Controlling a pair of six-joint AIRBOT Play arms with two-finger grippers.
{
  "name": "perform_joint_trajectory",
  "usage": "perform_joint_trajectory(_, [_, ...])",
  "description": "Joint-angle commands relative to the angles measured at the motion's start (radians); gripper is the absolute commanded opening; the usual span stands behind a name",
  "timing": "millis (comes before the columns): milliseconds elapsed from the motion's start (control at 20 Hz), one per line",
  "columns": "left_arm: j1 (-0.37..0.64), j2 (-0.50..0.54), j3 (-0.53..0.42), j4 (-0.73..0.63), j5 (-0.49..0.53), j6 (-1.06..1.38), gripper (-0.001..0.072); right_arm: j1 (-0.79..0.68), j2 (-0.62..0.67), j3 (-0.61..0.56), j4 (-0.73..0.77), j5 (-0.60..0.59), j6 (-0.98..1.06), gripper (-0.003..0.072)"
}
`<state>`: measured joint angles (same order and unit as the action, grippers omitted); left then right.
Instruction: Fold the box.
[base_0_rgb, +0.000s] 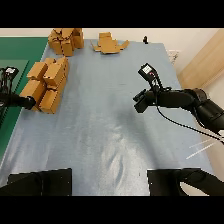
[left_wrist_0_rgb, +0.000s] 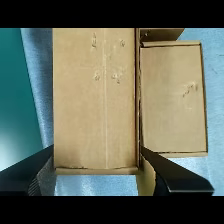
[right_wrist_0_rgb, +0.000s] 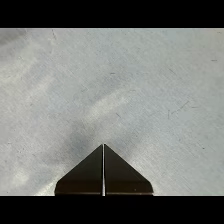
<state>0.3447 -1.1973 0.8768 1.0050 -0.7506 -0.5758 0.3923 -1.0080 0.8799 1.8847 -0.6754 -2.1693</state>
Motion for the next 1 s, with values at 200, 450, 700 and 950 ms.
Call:
perform_joint_trajectory(200, [0.000,0.002,0.022,-0.018,-0.010,0.001,0.0696,0.000,-0.001,0.000,0.009,-0.002,0.000,0.0004])
perform_joint_trajectory(450, [-0.001,0.005,0.139,-0.039,-0.139,0.000,0.0696,0.000,-0.001,0.000,0.010,-0.007,0.000,0.0005])
perform_joint_trajectory(700, [-0.002,0.059,0.269,-0.094,-0.267,-0.019,0.0694,0.000,-0.001,0.000,0.011,-0.006,0.000,0.0005])
perform_joint_trajectory(950, [-0.119,0.095,0.275,-0.334,-0.553,0.055,0.0014,0.000,-0.015,0.001,0.199,-0.004,0.000,0.0004])
